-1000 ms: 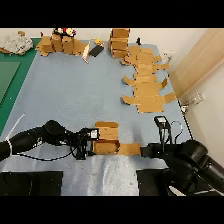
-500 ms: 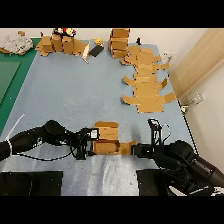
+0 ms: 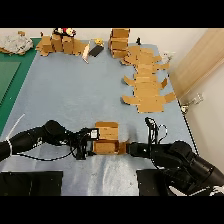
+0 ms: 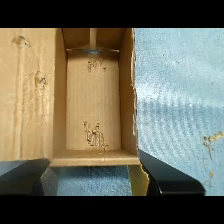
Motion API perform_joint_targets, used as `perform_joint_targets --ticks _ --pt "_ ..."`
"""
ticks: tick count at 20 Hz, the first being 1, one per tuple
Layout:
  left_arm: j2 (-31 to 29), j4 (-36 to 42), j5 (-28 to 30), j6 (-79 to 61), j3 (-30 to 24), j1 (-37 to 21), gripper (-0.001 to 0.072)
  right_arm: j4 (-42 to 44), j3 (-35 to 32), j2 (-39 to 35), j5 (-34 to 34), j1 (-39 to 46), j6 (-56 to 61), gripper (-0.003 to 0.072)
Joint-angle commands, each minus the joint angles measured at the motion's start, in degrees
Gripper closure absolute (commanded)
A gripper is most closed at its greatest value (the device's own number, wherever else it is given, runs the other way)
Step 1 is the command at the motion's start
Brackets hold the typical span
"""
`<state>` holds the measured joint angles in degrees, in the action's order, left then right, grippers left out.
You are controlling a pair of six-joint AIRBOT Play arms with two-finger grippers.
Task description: Fold the box.
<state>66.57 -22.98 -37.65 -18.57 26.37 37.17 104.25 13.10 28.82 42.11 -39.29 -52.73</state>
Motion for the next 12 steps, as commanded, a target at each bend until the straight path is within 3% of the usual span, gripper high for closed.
perform_joint_targets --ticks 1,5,7,10,11,12 --pt "0.02 -0.02 0.0 -0.02 0.0 0.0 0.0181 4.48 0.9 0.04 -3.28 -0.07 -3.39 0.0679" --pt "0.04 -0.02 0.02 -0.02 0.0 0.0 0.0181 4.46 2.84 0.04 -3.32 -0.07 -3.93 0.0674" --pt "0.02 -0.02 0.02 -0.02 0.0 0.0 0.0181 4.52 2.91 0.07 -3.63 -0.09 -3.91 0.0551" --pt "0.02 -0.02 0.02 0.0 0.0 0.0 0.0181 5.84 2.91 0.15 -4.2 -0.37 -3.89 0.0505" --pt "0.02 -0.02 0.02 -0.02 0.0 0.0 0.0181 5.84 2.91 0.15 -4.17 -0.37 -3.87 0.0363" --pt "0.04 -0.02 0.02 -0.02 0.0 0.0 0.0181 5.88 2.91 0.15 -4.2 -0.37 -3.87 0.0302"
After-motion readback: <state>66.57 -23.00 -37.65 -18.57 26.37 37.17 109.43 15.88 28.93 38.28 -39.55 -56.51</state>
